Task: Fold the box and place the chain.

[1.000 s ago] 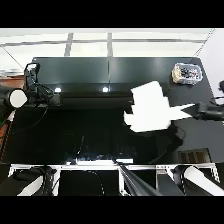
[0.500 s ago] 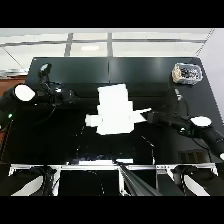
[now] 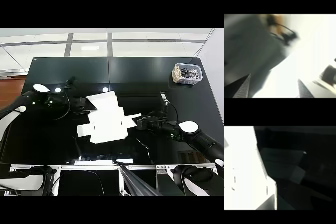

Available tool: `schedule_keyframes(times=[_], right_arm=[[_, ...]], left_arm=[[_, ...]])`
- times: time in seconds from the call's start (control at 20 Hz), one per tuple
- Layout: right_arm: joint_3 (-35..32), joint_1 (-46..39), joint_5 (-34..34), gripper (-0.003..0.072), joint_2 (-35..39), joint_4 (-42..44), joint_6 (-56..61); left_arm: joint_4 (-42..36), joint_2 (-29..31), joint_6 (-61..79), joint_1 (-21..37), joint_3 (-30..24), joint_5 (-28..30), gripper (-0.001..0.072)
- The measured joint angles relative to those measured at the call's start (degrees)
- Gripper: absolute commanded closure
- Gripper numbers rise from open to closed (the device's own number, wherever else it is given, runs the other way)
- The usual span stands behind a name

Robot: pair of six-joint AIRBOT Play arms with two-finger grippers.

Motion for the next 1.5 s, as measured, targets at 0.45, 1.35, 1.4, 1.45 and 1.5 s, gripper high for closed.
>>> schedule_keyframes(times=[0.45,1.35,1.4,1.45,1.5], right_arm=[[0.0,0.5,-0.1,0.0676,0.0,0.0,0.1],[10.8,-10.3,32.5,0.0039,1.7,-27.2,-5.1],[11.0,-9.8,31.8,0.0040,1.7,-28.0,-7.3],[11.2,-9.2,30.5,0.0040,1.7,-28.6,-9.9],[11.5,-8.5,29.4,0.0040,1.7,-29.1,-12.4]], left_arm=[[5.1,-5.7,16.2,-2.2,4.1,-11.5,0.0548],[10.5,11.7,36.3,-9.1,-1.1,3.0,0.0682],[10.2,12.1,40.3,-9.7,-1.8,4.6,0.0682],[9.6,12.2,43.6,-10.4,-2.3,5.4,0.0683],[9.5,11.9,46.6,-11.1,-2.6,6.2,0.0684]])
